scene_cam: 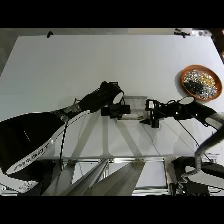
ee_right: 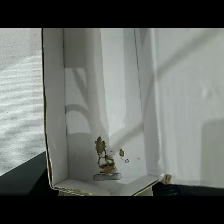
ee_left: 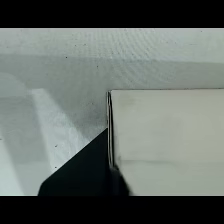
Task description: Fold the box and place the chain.
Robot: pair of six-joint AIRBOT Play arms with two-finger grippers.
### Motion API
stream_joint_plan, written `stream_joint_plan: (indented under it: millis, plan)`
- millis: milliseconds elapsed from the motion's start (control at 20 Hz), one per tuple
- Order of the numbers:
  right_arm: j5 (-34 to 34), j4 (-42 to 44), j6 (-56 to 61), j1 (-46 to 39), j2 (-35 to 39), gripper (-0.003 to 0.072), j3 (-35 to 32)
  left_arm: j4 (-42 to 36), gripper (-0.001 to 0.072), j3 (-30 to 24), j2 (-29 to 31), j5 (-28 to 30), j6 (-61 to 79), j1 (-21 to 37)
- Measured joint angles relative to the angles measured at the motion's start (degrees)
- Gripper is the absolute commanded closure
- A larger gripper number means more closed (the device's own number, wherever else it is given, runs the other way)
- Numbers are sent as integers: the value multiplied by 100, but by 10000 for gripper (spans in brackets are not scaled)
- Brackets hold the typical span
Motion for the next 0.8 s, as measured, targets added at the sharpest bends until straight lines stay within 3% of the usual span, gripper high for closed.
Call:
stream_joint_plan:
  millis: [50, 150, 300, 350, 450, 500, 800]
  plan:
    - [0, 0, 13, 0, 0, 369, 0, -4, 576, 0, -4, 9, -15, -2]
    - [0, 11, 42, -2, 0, 369, 0, -9, 344, -2, -20, 87, -31, -7]
    - [0, 7, 26, -2, 0, 369, 0, -44, 330, 0, -20, 127, -24, -15]
    - [0, 7, 24, -2, 0, 369, 0, -35, 363, 0, -20, 125, -20, -17]
    - [0, 4, 20, -2, 0, 369, 0, -11, 634, 0, -22, 81, -17, -15]
    - [0, 4, 20, -2, 0, 369, 0, 24, 706, -2, -22, 48, -4, -15]
    - [0, 0, 2, 0, 0, 369, 0, 48, 706, 0, -22, -31, 0, -17]
